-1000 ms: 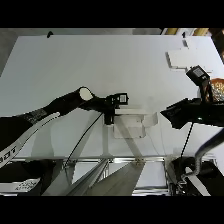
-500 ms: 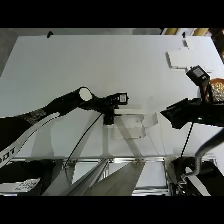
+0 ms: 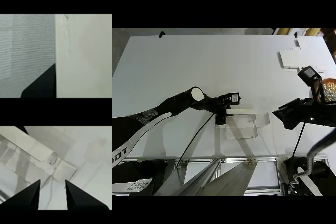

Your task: Fold the box and place the chain.

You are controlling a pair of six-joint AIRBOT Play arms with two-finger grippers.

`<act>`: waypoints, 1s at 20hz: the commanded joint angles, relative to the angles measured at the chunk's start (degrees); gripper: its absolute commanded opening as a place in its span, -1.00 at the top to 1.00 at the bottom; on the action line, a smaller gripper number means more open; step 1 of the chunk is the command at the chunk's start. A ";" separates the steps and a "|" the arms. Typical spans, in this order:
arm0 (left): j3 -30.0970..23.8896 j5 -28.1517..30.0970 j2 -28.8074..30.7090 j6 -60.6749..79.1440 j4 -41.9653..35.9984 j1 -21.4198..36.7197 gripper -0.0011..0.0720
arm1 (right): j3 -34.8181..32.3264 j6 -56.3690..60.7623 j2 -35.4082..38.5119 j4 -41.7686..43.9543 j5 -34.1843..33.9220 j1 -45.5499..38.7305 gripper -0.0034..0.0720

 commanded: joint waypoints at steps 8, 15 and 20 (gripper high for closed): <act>0.04 -0.02 0.02 0.00 -0.17 0.00 0.94 | -4.00 -24.20 -2.82 4.94 -2.01 3.50 0.36; 0.04 0.02 0.02 0.00 -0.31 0.00 0.94 | -14.86 -33.42 -4.04 -8.11 -6.93 24.59 0.12; 0.04 -0.02 0.02 0.00 -0.31 0.00 0.94 | -26.97 -39.78 -1.92 -8.59 -26.75 28.63 -0.68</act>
